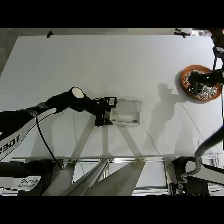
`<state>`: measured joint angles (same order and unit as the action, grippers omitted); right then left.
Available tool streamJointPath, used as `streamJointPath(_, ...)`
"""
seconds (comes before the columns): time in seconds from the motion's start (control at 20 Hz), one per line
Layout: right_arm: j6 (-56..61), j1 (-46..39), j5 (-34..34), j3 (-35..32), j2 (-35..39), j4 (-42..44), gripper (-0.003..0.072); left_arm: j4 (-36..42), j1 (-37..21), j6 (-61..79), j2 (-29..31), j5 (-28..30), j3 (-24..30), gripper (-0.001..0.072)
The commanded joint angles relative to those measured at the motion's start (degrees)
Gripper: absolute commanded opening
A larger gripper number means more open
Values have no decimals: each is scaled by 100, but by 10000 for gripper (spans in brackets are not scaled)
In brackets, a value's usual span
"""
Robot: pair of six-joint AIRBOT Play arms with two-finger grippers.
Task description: Fold the box and place the chain.
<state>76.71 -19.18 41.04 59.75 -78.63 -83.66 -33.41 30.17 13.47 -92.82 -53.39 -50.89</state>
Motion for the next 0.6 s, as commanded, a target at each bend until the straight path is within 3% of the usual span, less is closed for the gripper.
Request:
streamJointPath(0.0,319,-273,125,330,-671,-485,664,-2,-7,0,4,2,-2,366)
streamJointPath(0.3,857,-260,304,393,-1261,-946,634,-4,-7,2,4,0,-2,366)
streamJointPath(0.45,857,-260,310,393,-1300,-909,477,-2,-7,0,4,2,-2,366)
streamJointPath(0.55,857,-260,361,393,-1300,-903,308,-2,-7,0,4,2,-2,366)
